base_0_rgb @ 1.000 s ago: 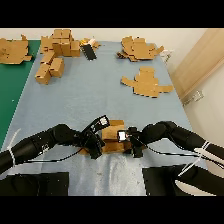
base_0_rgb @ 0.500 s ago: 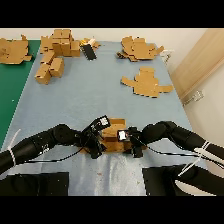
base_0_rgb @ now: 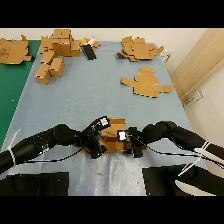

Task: Fold the box.

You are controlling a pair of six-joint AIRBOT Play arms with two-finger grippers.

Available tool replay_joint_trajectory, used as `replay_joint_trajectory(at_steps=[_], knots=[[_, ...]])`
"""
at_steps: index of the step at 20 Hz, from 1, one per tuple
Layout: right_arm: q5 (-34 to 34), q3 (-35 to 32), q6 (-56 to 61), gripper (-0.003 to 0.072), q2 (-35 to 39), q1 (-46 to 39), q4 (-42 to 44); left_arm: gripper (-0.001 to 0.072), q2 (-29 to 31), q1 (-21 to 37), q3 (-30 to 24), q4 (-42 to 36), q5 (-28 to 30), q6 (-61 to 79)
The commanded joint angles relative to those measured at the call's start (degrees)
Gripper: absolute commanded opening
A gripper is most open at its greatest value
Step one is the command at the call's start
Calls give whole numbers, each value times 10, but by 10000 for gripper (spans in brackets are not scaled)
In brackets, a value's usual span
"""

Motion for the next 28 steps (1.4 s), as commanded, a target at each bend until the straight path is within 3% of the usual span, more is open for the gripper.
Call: replay_joint_trajectory(at_steps=[1, 2, 3, 6, 10, 13, 16, 19, 21, 28], knots=[[0, 0, 0, 520, 0, 1, 0, 218, 2, 1, 1, 5, -12, 0], [0, 0, 0, 520, 0, 1, 0, 68, 5, 1, 1, 16, -16, 0], [0, 0, 0, 520, 0, 1, 0, 12, 10, 1, 1, 32, -16, -4], [0, 0, 0, 520, 0, 1, 0, 11, 40, 2, 1, 95, -1, -77], [0, 0, 0, 520, 0, 1, 0, 11, 124, 7, 4, 158, 33, -186], [0, 0, 0, 520, 0, 1, 1, 10, 198, 39, 6, 227, 28, -394], [0, 0, 0, 520, 0, 1, 1, 10, 246, 96, 6, 363, -67, -776], [0, 0, 0, 520, 0, 1, 8, 10, 260, 135, 4, 480, -248, -1055], [0, 0, 0, 520, 0, 1, 19, 11, 259, 141, -15, 470, -274, -1126], [0, 0, 0, 520, 0, 1, 21, 10, 217, 140, -81, 359, -191, -1125]])
